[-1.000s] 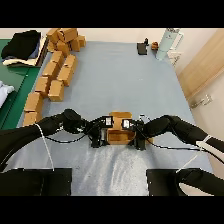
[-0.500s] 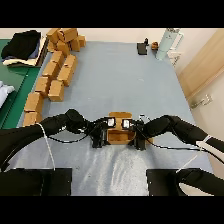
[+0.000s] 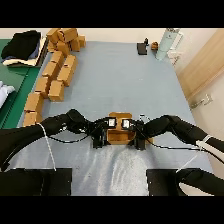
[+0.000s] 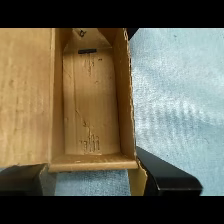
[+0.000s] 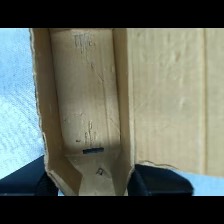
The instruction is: Fold the box.
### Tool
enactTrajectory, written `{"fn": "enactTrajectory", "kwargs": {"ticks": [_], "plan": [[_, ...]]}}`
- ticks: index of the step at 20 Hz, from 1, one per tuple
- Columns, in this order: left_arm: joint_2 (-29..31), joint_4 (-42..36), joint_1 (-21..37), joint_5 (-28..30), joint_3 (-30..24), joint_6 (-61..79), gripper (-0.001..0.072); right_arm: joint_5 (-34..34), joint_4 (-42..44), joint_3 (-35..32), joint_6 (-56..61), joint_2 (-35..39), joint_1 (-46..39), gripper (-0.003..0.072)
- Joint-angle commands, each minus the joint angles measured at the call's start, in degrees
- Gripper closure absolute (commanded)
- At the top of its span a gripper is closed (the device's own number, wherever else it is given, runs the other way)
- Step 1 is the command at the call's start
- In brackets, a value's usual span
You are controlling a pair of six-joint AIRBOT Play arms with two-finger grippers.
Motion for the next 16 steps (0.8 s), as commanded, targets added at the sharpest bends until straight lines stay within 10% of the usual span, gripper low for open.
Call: {"fn": "enactTrajectory", "kwargs": {"ticks": [1,16], "plan": [[0.0,0.2,0.0,0.7,0.1,0.0,0.0245,0.0,0.0,0.0,0.0,0.0,0.0,0.0235],[0.0,0.2,0.0,0.7,0.1,0.0,0.0245,0.9,1.1,0.1,0.0,0.0,0.0,0.0235]]}}
